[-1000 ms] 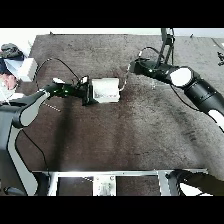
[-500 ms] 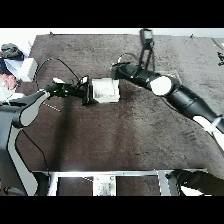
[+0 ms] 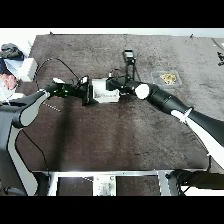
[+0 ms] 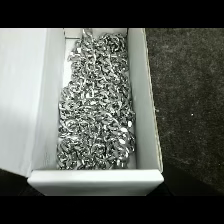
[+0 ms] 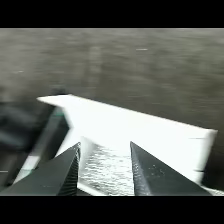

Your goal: Fold the box and place the chain.

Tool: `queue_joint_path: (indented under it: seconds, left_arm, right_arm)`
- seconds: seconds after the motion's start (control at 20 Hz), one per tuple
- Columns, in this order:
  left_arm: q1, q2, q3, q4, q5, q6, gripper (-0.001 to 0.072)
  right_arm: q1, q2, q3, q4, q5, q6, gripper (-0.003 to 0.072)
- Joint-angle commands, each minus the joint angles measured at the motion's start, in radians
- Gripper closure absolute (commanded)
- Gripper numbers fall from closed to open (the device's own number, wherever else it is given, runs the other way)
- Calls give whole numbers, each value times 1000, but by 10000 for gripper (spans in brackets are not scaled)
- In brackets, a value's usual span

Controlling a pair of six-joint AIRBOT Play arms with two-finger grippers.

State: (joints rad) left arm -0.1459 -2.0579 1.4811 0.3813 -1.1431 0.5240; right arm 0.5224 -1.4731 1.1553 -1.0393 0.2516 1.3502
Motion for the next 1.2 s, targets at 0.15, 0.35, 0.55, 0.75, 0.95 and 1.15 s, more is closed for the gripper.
queue_joint_path:
  seconds: [0.15, 0.35, 0.55, 0.75, 0.95, 1.15]
  left_arm:
    - [0, 0, 0, 0, 0, 0, 384]
    - [0, 0, 0, 0, 0, 0, 384]
    - [0, 0, 0, 0, 0, 0, 384]
    - [0, 0, 0, 0, -2, 0, 384]
    - [0, 0, 0, 0, -2, 0, 384]
    - [0, 0, 0, 0, -2, 0, 384]
  right_arm:
    - [-313, 20, -5, -51, 251, 28, 331]
    - [-497, -32, -48, -57, 216, 104, 331]
    - [-533, -130, -54, -36, 185, 125, 330]
    - [-528, -193, -52, 76, 78, 124, 331]
    - [-498, -222, -50, 106, 20, 125, 352]
    - [-453, -240, -50, 109, -49, 110, 579]
